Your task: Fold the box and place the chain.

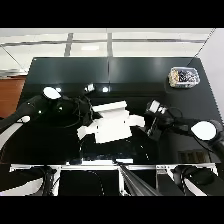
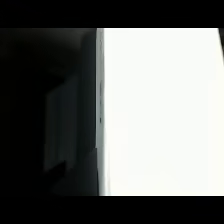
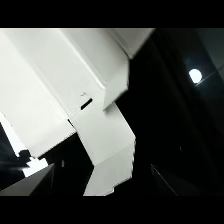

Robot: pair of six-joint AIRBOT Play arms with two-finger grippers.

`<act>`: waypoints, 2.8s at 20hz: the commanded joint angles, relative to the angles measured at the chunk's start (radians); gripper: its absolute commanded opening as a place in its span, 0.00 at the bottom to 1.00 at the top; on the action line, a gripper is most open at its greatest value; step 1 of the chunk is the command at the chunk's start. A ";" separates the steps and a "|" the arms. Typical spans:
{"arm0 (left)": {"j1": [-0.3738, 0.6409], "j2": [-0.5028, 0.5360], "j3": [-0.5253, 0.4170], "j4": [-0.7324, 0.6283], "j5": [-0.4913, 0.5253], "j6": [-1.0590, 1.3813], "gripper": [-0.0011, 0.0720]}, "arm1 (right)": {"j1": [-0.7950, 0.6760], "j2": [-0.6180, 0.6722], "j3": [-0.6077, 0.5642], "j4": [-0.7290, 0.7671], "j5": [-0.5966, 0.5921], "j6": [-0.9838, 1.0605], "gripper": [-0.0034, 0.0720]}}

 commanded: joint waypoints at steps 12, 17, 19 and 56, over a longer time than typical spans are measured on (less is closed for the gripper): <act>-0.072 -0.063 -0.032 -0.002 0.179 0.186 0.05 | 0.150 -0.240 0.002 -0.006 -0.051 -0.270 0.99; -0.072 -0.063 -0.032 -0.002 0.179 0.185 0.05 | 0.219 -0.323 0.002 0.093 -0.125 -0.360 0.99; -0.072 -0.063 -0.032 -0.002 0.179 0.185 0.05 | 0.229 -0.336 0.002 0.148 -0.190 -0.358 0.99; -0.072 -0.063 -0.032 -0.002 0.186 0.185 0.05 | 0.037 -0.600 0.127 0.432 -0.014 -0.716 0.99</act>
